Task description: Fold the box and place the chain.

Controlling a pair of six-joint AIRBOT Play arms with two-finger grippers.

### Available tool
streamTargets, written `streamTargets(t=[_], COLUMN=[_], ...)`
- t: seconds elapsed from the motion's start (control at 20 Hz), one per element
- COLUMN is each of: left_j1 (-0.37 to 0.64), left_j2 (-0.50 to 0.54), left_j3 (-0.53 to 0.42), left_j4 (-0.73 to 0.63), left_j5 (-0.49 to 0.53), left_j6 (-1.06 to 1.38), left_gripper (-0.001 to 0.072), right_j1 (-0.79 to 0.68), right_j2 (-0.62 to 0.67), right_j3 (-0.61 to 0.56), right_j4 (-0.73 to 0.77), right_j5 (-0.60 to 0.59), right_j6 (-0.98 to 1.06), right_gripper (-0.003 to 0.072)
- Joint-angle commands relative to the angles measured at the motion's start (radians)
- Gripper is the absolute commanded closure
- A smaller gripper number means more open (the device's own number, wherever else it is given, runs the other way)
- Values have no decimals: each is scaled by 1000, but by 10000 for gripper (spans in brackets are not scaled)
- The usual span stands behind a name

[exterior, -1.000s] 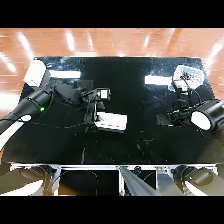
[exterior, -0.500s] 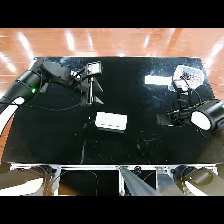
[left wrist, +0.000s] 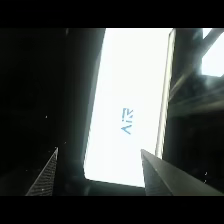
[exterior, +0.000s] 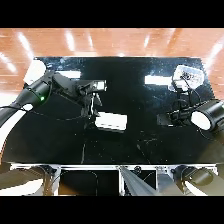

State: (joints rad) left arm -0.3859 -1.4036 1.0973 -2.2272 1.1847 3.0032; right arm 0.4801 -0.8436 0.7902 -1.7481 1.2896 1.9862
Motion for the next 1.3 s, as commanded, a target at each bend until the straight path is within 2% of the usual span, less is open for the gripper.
streamTargets(t=[0.0, 0.5, 1.25], left_j1=[-22, -48, -46], left_j2=[5, 4, -19], left_j3=[-16, -38, -56], left_j4=[75, 58, 35], left_j5=[-76, -30, -68], left_j6=[0, 0, 0], left_gripper=[74, 74, 73], right_j1=[0, 0, 0], right_j2=[-1, -3, -3], right_j3=[0, 0, 0], right_j4=[0, -1, -19], right_j5=[0, 0, -1], right_j6=[1, 9, 24], right_gripper=[617, 617, 617])
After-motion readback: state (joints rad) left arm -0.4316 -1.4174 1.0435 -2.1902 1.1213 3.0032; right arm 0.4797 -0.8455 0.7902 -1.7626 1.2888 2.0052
